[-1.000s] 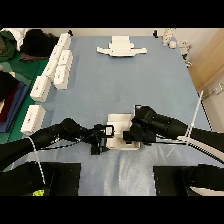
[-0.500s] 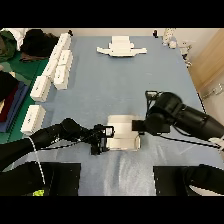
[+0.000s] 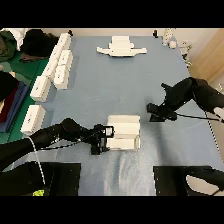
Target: Fold the box.
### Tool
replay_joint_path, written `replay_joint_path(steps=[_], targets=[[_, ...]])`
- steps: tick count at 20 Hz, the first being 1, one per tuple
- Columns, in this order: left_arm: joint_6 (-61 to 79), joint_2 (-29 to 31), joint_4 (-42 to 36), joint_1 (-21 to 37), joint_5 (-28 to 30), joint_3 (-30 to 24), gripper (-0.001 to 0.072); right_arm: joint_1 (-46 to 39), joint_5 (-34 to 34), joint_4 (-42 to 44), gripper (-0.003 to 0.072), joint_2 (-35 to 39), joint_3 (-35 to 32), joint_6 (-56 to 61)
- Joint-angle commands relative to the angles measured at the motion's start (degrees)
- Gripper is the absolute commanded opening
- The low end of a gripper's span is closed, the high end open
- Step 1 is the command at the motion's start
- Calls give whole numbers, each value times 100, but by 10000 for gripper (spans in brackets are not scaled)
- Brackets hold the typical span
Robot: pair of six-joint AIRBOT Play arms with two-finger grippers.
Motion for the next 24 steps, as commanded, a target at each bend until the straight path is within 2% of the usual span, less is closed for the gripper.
replay_joint_path(steps=[1, 4, 6, 9, 11, 13, 16, 18, 24], targets=[[0, 0, 0, 0, 2, 2, 384, -920, -448, 2924, 2, -1172, 109, -2879], [0, 0, 0, 0, 0, 2, 385, -835, -1687, 3648, 2, -1893, 345, -3934], [0, 0, 0, 0, 0, 2, 385, -621, -2345, 3683, 2, -2120, 393, -4328], [0, 0, 0, 0, 0, 2, 385, -267, -2771, 3654, 2, -2096, 393, -4706], [0, 0, 0, -2, 0, 2, 385, -31, -2769, 3464, 2, -1952, 393, -4896], [2, 0, 0, 0, 0, 2, 385, 181, -2465, 3224, 2, -1725, 391, -5021], [0, 0, 0, 0, -2, 2, 385, 625, -1665, 2402, 3, -1185, 343, -5088], [0, 0, 0, 0, 2, 2, 385, 953, -1182, 2190, 3, -756, 203, -5272], [0, 0, 0, 0, 0, 2, 385, 1978, 885, 1834, 3, 564, -745, -5912]])
